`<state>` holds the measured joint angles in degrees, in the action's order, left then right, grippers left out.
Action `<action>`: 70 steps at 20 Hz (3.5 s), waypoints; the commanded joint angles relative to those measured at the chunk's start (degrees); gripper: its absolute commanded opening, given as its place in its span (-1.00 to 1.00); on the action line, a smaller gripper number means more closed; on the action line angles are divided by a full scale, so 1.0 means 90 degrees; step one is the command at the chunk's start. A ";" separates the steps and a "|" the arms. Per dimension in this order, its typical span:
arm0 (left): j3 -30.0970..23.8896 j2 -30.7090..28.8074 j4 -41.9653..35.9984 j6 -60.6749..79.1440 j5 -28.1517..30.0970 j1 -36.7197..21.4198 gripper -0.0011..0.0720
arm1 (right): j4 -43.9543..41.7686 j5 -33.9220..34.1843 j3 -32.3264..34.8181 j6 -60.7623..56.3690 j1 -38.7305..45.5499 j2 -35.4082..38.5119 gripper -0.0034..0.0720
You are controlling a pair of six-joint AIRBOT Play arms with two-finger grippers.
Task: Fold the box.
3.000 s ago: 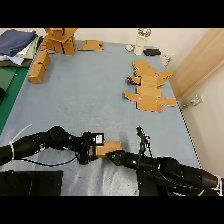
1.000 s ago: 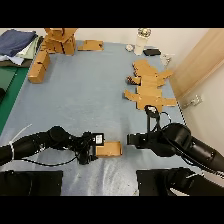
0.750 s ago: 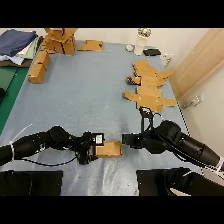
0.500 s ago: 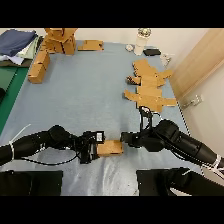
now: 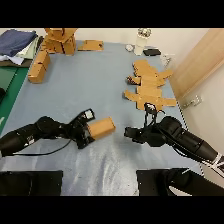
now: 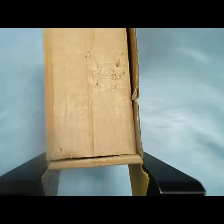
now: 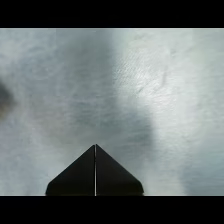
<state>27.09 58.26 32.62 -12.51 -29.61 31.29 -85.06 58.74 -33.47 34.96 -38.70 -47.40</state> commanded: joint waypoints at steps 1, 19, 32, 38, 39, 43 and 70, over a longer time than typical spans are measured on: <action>0.0017 -0.0219 0.1494 -0.1681 0.0209 -0.1464 0.30 | 0.0151 0.0024 -0.0005 0.0000 0.0359 -0.0005 -0.90; 0.2414 0.2431 0.1547 -0.2246 0.1081 -0.5433 0.30 | 0.0311 -0.0862 -0.0002 -0.0002 0.0381 -0.0010 -0.90; 0.3456 0.3490 0.1554 -0.2254 0.1501 -0.5433 0.30 | 0.0311 -0.0865 -0.0002 -0.0002 0.0381 -0.0007 -0.90; 0.3463 0.3490 0.1549 -0.2254 0.1358 -0.5430 0.30 | 0.0311 -0.0976 -0.0002 -0.0002 0.0381 -0.0007 -0.90; 0.3463 0.3490 0.1547 -0.2256 0.1292 -0.5428 0.30 | 0.0308 -0.1035 -0.0002 -0.0002 0.0381 -0.0007 -0.90; 0.3463 0.3609 0.1547 -0.2254 0.1059 -0.5428 0.30 | 0.0308 -0.1124 -0.0002 -0.0002 0.0379 -0.0007 -0.90; 0.3463 0.1394 0.2798 -0.3883 -0.3721 -0.5753 -0.94 | 0.0107 -0.1139 -0.0231 0.0653 0.0379 -0.0289 -0.90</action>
<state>58.22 74.22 59.75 -44.29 -52.05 -22.87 -83.61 48.60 -34.20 37.30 -35.27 -48.45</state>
